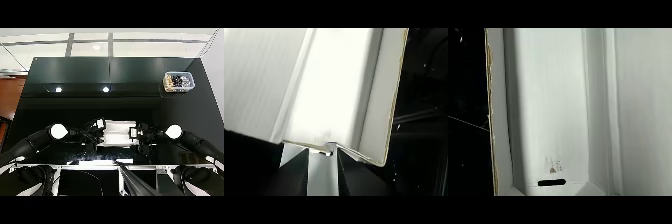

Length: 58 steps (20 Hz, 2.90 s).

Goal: Fold the box and place the chain.

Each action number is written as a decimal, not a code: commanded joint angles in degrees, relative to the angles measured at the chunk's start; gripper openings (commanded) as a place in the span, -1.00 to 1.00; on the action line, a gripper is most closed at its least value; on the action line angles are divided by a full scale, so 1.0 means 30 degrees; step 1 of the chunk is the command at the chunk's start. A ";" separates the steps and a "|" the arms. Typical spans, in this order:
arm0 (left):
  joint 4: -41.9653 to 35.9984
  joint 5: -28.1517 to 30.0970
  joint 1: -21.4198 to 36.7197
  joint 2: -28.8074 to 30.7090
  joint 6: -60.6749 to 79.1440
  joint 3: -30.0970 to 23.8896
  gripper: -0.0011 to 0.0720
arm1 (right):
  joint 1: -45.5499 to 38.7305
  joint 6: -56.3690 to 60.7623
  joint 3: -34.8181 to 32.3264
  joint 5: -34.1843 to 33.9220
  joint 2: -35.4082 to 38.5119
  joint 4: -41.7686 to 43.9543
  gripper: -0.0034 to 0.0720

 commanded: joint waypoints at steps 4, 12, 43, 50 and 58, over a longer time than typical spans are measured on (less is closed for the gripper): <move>-0.1858 0.0000 -0.0007 -0.0211 0.1654 0.0000 -0.37 | 0.0007 0.0000 0.0000 0.0007 0.0000 0.0007 0.22; -0.1974 0.0138 -0.0007 -0.0364 0.2368 0.0000 -0.37 | 0.0007 0.0000 0.0000 0.0007 0.0000 0.0007 0.22; 0.3184 -0.7082 1.2036 0.0918 -2.1784 -0.2419 -0.89 | 0.0007 0.0007 0.0007 0.0007 0.0000 0.0022 0.22; -0.2943 -0.4896 0.7614 -0.1756 -1.6407 -0.2346 -0.89 | 0.0007 0.0007 0.0007 0.0007 0.0000 0.0015 0.22; -0.3235 -0.5078 0.6550 -0.0750 -1.4797 -0.0714 0.07 | 0.0007 0.0117 0.0007 0.0022 0.0000 0.0015 0.22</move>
